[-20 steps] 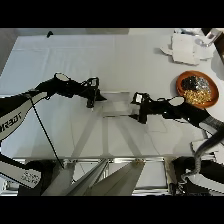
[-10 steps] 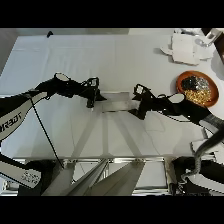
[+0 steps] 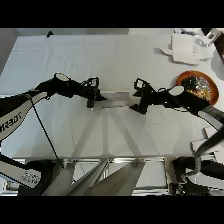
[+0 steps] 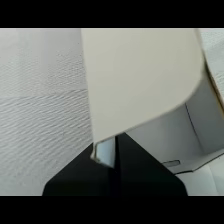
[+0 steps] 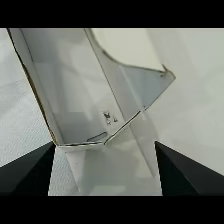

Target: Fold the box and place the chain.

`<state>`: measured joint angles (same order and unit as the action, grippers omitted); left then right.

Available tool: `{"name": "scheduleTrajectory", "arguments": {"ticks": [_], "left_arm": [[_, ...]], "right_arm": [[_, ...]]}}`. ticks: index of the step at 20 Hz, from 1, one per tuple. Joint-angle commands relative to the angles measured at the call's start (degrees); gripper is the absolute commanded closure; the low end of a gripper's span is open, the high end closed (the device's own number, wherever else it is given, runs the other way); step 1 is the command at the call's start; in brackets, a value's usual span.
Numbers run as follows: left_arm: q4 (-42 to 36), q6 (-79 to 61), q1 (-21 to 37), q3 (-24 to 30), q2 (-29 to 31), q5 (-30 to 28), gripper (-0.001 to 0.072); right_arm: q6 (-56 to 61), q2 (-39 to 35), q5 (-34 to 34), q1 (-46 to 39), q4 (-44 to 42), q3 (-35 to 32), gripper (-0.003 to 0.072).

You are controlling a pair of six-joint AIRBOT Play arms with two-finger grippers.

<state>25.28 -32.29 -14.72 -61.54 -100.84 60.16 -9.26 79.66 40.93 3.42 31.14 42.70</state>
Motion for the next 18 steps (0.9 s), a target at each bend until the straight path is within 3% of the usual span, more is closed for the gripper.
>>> {"name": "scheduleTrajectory", "arguments": {"ticks": [1, 13, 18], "left_arm": [[0.0, 0.0, 0.0, 0.0, 0.0, 0.0, 0.0695], [0.0, 0.0, 0.0, 0.0, 0.0, 0.0, 0.0695], [0.0, 0.0, 0.0, 0.0, 0.0, 0.0, 0.0695]], "right_arm": [[-1.3, 2.9, 1.9, -0.6, 1.5, 3.4, -0.001], [-7.8, 12.4, 13.7, -0.7, 2.7, 12.5, -0.001], [-12.2, 15.6, 18.3, -2.1, -3.7, 12.5, -0.001]]}}
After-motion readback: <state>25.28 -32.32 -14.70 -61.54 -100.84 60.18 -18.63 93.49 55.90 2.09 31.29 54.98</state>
